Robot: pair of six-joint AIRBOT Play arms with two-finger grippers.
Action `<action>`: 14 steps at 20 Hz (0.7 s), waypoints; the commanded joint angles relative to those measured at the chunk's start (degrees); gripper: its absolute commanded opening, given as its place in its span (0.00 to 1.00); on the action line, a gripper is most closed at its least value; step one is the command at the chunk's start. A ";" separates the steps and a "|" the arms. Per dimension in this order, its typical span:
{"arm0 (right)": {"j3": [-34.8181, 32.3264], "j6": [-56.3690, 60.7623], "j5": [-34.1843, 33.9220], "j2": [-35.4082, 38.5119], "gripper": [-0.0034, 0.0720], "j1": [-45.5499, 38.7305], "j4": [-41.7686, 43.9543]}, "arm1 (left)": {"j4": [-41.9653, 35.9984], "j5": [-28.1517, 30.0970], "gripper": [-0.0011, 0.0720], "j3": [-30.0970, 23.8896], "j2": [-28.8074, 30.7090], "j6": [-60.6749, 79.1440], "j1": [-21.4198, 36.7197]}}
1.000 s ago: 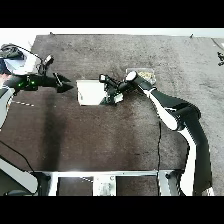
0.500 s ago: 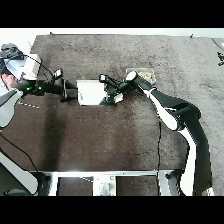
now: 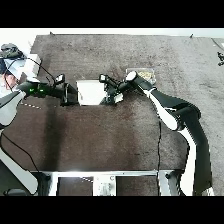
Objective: Fold the box and place the chain.
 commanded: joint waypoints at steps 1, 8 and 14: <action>-0.02 0.02 0.00 -0.02 0.61 -0.02 0.02 | 0.87 -1.31 0.92 0.04 -0.11 0.46 0.00; -0.02 0.02 0.02 -0.04 0.61 -0.02 0.02 | -0.94 -0.55 0.95 0.04 -0.11 3.50 -0.42; -0.02 0.02 0.02 -0.04 0.61 -0.02 0.02 | -1.68 -0.55 0.95 0.04 -0.31 4.76 -1.60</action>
